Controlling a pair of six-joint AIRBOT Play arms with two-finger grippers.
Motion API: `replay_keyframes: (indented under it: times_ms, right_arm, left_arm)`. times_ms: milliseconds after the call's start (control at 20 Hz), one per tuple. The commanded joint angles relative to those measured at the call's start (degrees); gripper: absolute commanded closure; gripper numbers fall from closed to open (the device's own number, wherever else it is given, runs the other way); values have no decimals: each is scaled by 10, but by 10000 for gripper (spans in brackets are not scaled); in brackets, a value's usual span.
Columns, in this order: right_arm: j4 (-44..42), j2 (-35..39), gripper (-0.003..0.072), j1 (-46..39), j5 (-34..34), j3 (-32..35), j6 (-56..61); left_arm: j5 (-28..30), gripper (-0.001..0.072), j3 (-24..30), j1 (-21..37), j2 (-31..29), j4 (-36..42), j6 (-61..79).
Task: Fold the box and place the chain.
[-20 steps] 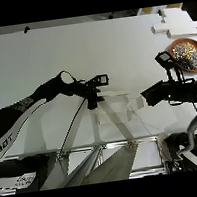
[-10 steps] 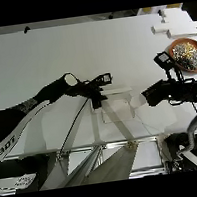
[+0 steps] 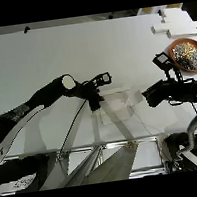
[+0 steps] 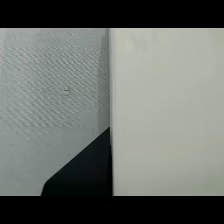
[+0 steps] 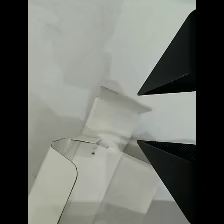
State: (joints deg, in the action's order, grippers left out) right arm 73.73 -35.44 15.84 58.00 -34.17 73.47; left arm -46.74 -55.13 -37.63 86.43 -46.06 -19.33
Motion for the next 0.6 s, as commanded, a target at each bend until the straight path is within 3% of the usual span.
replay_keyframes:
  times_ms: [0,100,250,550]
  right_arm:
    - [0,0,372,0,1,-1,-1]
    - [0,0,372,0,1,-1,-1]
    - [0,0,372,0,0,-1,-1]
    - [0,0,372,0,1,0,-1]
  left_arm:
    - [72,711,45,-23,-9,-11,-11]
    - [104,709,53,-33,-8,-10,16]
    - [105,705,53,-28,-8,22,123]
    - [17,707,41,19,-8,92,255]
